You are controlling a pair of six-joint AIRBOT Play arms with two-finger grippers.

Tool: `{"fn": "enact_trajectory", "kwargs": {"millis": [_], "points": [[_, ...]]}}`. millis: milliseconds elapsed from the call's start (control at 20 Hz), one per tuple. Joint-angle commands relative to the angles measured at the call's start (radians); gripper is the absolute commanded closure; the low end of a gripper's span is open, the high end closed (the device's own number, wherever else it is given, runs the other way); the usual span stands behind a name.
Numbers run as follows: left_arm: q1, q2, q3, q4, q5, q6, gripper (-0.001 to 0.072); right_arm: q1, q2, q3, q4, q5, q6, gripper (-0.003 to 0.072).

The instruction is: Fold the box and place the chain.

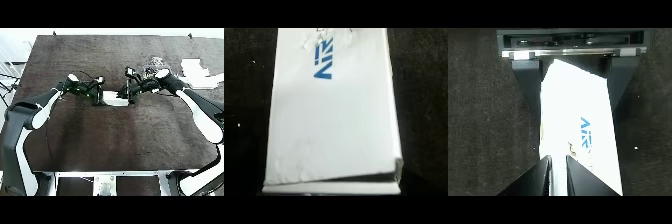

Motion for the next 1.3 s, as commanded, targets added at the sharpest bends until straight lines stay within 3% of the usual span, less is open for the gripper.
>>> {"fn": "enact_trajectory", "kwargs": {"millis": [0,600,1250], "points": [[0.000,0.000,0.000,0.001,0.003,0.005,0.0176,-0.001,0.002,0.071,0.017,-0.011,-0.005,0.0562],[0.000,0.000,0.000,0.001,0.003,0.005,0.0176,0.029,0.000,0.072,-0.120,-0.065,-0.001,0.0555],[0.000,0.000,0.000,0.001,0.003,0.005,0.0176,0.049,0.000,-0.021,-0.068,-0.036,-0.009,0.0553]]}}
